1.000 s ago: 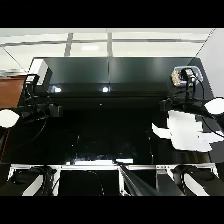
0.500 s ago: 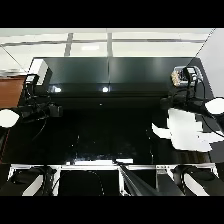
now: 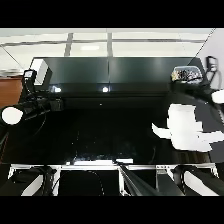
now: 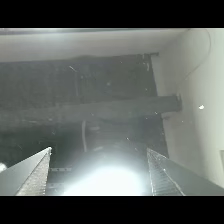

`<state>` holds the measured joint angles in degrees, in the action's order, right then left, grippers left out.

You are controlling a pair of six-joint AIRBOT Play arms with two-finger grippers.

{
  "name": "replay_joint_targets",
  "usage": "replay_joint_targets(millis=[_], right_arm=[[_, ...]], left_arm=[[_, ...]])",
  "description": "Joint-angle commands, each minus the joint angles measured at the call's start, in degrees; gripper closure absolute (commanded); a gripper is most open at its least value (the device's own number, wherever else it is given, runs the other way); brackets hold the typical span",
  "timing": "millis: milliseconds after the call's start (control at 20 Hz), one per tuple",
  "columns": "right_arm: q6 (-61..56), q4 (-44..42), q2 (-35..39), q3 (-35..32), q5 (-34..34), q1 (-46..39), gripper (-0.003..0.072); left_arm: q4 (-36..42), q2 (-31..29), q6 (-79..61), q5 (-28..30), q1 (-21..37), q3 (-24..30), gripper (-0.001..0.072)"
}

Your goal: Fold the box and place the chain.

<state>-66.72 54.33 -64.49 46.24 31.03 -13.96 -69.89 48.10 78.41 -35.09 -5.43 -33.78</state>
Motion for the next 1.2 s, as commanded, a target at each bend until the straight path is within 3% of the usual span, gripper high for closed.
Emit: replay_joint_targets(millis=[0,150,350,550,750,800,850,1050,1150], right_arm=[[-6.75,17.66,-12.26,14.88,19.54,-19.30,-0.0021],[-2.21,20.41,-19.96,25.53,39.21,-33.92,-0.0019],[6.01,24.02,-25.24,26.16,53.42,-41.48,-0.0018],[6.95,23.71,-27.34,25.86,57.57,-42.47,-0.0017],[7.98,23.87,-27.30,20.31,58.62,-42.47,-0.0016],[8.61,23.67,-27.12,19.71,58.60,-42.47,0.0033],[8.74,23.26,-26.67,19.74,58.31,-42.32,0.0260],[14.51,16.61,-20.72,19.71,57.13,-41.68,0.0669],[14.58,9.46,-17.22,18.99,56.83,-41.05,0.0669]], left_arm=[[-0.17,1.79,-0.20,1.64,0.02,-0.07,-0.0003],[0.04,3.06,-0.20,1.64,-0.02,-0.07,-0.0003],[0.13,4.55,-0.17,1.64,-0.02,-0.07,-0.0003],[1.44,6.19,-0.17,1.38,-0.02,-0.07,-0.0003],[1.57,7.19,-0.15,1.29,-0.02,-0.07,-0.0002],[1.57,7.21,-0.17,1.03,-0.02,-0.07,-0.0003],[1.57,7.21,-0.17,0.55,-0.02,-0.07,-0.0002],[1.55,7.21,-0.17,0.00,0.00,-0.07,-0.0002],[1.55,7.21,-0.17,-0.02,-0.02,-0.07,-0.0003]])
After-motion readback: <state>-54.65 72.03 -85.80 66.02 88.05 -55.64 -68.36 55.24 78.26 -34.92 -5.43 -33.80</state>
